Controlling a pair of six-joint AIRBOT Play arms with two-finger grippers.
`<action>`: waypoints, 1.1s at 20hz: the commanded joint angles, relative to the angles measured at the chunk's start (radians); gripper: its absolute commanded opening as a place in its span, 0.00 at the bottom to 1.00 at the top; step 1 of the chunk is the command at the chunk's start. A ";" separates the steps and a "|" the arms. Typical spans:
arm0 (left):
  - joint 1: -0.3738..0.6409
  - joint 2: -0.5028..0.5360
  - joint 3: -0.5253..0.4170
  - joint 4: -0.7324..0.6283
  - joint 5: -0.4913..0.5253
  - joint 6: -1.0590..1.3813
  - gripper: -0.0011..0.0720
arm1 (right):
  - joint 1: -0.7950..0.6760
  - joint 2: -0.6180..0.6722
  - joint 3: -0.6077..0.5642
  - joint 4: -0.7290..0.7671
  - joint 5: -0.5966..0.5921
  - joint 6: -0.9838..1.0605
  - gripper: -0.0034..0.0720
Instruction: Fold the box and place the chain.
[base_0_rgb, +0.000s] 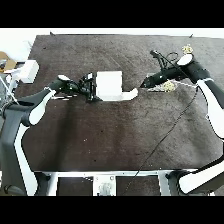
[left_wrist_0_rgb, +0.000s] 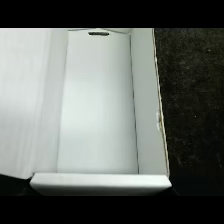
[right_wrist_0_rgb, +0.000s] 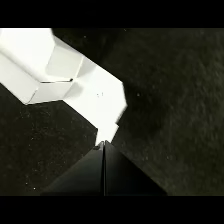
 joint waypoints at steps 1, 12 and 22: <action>0.000 0.000 0.000 0.000 0.000 0.000 0.48 | -0.024 -0.027 -0.044 0.009 -0.057 0.127 0.05; 0.001 0.000 0.000 0.000 0.000 0.000 0.48 | 0.062 -0.170 -0.046 0.156 -0.119 0.089 0.10; 0.000 0.000 0.000 0.000 0.000 0.000 0.48 | 0.062 -0.171 -0.045 0.379 -0.042 -0.008 0.68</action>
